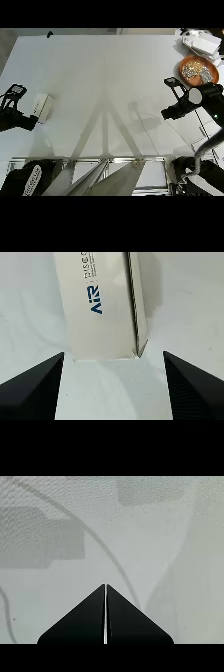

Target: Fold the box and place the chain.

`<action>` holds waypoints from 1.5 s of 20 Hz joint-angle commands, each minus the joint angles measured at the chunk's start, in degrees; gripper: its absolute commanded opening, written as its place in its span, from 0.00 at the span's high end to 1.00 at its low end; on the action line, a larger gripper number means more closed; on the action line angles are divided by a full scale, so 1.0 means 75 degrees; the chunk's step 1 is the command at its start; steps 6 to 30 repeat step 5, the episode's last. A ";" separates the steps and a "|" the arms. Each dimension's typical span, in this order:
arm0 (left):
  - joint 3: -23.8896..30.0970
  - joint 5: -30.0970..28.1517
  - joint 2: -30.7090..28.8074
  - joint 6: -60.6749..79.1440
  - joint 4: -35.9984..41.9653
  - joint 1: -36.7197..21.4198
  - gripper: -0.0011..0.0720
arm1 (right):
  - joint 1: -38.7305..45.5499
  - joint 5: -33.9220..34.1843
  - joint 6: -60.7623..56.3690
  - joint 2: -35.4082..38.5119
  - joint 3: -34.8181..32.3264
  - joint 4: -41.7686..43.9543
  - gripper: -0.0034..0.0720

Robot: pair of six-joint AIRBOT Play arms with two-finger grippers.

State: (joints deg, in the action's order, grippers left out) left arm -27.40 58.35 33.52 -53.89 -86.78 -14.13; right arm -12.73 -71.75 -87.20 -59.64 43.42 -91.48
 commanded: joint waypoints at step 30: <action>0.0006 0.0090 -0.0764 -0.0455 0.0050 0.0125 0.04 | 0.0000 -0.0003 0.0000 0.0006 0.0009 0.0003 0.93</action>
